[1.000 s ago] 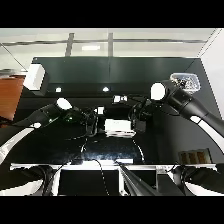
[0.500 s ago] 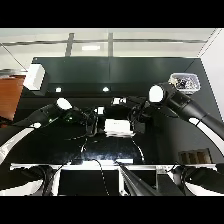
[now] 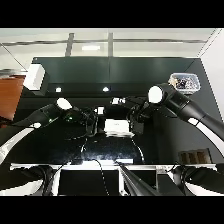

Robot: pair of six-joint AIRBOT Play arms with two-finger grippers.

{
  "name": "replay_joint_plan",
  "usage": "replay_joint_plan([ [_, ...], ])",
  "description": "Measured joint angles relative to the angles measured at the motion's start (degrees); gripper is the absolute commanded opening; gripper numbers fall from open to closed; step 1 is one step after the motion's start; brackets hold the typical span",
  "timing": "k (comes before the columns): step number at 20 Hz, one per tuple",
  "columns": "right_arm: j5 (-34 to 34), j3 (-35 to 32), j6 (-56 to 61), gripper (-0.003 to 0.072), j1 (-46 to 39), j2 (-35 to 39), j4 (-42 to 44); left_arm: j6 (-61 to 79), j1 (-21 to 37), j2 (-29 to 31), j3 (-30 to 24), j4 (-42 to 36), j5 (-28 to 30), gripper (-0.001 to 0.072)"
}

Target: Fold the box and place the chain.

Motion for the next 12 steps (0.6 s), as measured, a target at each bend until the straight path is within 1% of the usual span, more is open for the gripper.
replay_joint_plan([
  [5, 1.3, 0.0, 2.0, 0.0383, -1.4, 1.3, -2.0, -0.2, 0.0, 0.0, 0.0, -0.1, 0.0, 0.0484],
  [9, 3.4, 0.1, 5.0, 0.0382, -4.3, 4.5, -2.5, -0.1, 0.0, 0.0, 0.0, 0.0, 0.0, 0.0483],
  [11, 5.0, 0.1, 7.2, 0.0356, -6.6, 6.3, -2.6, -0.1, 0.0, 0.0, 0.0, 0.0, 0.0, 0.0483],
  [12, 6.3, 0.1, 8.5, 0.0112, -8.2, 7.1, -2.6, -0.1, 0.0, 0.0, 0.0, 0.0, 0.0, 0.0484],
])
